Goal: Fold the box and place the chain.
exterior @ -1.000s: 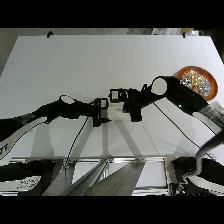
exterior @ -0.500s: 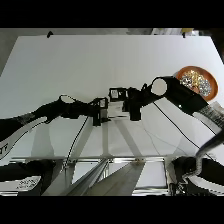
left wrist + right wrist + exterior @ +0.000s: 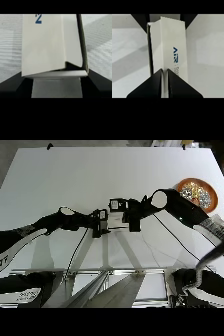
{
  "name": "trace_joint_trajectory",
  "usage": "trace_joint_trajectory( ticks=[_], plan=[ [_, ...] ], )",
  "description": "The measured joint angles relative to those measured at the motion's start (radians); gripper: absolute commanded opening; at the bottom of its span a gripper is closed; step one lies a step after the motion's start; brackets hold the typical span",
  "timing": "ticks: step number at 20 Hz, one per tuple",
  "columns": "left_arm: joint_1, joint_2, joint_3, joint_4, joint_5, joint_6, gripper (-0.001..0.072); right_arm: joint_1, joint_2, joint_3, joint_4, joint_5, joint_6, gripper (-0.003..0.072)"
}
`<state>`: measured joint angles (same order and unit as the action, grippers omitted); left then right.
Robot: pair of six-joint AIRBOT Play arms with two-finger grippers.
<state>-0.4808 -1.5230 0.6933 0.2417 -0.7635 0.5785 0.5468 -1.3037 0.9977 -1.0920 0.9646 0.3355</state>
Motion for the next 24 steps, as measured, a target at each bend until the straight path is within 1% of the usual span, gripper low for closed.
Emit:
trace_joint_trajectory(
  ticks=[12,14,15,16,17,22,24],
  plan=[
    [0.000,0.000,0.000,0.001,-0.002,0.000,0.0011,0.000,-0.021,-0.018,0.001,-0.014,0.000,0.0052],
    [0.000,0.000,0.000,0.001,-0.002,0.000,0.0011,0.001,-0.023,-0.024,0.001,-0.017,0.000,0.0069],
    [0.000,0.000,0.000,0.001,-0.002,0.001,0.0011,0.001,-0.024,-0.025,0.002,-0.015,0.000,0.0108],
    [0.000,0.000,0.000,0.001,-0.002,0.001,0.0011,0.000,-0.024,-0.027,0.005,-0.012,0.001,0.0198],
    [0.000,0.000,0.000,0.001,-0.002,0.001,0.0011,0.000,-0.025,-0.027,0.011,-0.002,0.001,0.0226],
    [-0.001,0.000,0.000,0.008,-0.014,0.005,0.0011,0.000,-0.022,-0.030,0.052,0.045,0.001,0.0218],
    [-0.002,0.000,-0.001,0.013,-0.024,0.005,0.0011,-0.002,-0.015,-0.029,0.069,0.044,0.002,0.0116]
  ],
)
